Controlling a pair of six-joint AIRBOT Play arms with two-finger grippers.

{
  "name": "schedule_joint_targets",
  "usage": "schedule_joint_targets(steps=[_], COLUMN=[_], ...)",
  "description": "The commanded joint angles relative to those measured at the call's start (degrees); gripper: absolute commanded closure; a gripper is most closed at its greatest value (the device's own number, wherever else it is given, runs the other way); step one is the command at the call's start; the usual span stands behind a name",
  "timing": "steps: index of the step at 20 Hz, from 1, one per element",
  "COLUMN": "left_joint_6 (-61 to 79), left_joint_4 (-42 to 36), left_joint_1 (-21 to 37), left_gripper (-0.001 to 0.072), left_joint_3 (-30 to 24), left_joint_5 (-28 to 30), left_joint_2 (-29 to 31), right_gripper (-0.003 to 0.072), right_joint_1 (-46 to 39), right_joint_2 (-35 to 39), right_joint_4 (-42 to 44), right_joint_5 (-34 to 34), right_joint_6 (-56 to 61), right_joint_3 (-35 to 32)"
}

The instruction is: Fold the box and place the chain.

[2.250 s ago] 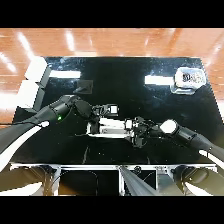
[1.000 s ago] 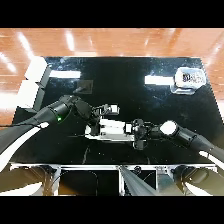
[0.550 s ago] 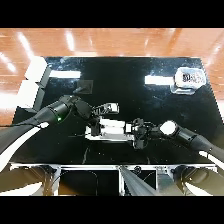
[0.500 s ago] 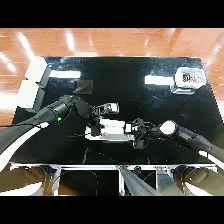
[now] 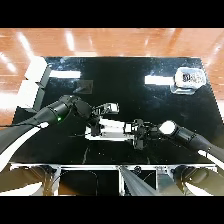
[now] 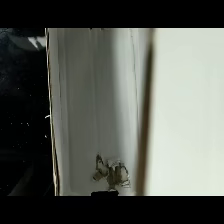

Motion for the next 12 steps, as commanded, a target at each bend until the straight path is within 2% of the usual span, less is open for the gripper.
schedule_joint_targets(steps=[1, 5, 7, 8, 9, 10, 11, 12], left_joint_6=[-0.11, -0.13, -0.79, -1.97, -2.54, -2.91, -3.21, -3.37], left_joint_4=[-0.04, -0.07, -0.5, -0.46, -0.42, -0.44, -0.42, -0.39], left_joint_1=[0.02, 0.02, 0.02, 0.02, 0.07, 0.07, 0.07, 0.11], left_gripper=[0.069, 0.0675, 0.0393, 0.0326, 0.029, 0.0191, 0.0129, 0.0124], left_joint_3=[0.04, 0.07, 0.13, 0.31, 0.68, 1.27, 1.86, 2.51], left_joint_5=[1.22, 2.82, 2.78, 2.82, 3.13, 3.69, 3.72, 3.96], left_joint_2=[0.02, 0.04, 0.04, 0.09, 0.09, 0.09, 0.11, 0.13], right_gripper=[0.0187, 0.0188, 0.0187, 0.0187, 0.0188, 0.0187, 0.0187, 0.0187], right_joint_1=[0.0, 0.0, 0.0, 0.0, 0.0, 0.0, 0.0, 0.0], right_joint_2=[-0.04, -0.04, -0.04, -0.04, -0.04, -0.04, -0.04, -0.04], right_joint_4=[-0.04, -0.04, -0.07, -0.04, -0.04, -0.07, -0.04, -0.09], right_joint_5=[-0.13, -0.39, -0.37, -0.37, -0.39, -0.39, -0.39, -0.5], right_joint_6=[0.0, 0.0, 0.02, 0.02, 0.02, 0.02, 0.02, 0.02], right_joint_3=[0.0, 0.0, 0.0, 0.0, 0.0, 0.0, 0.0, 0.0])
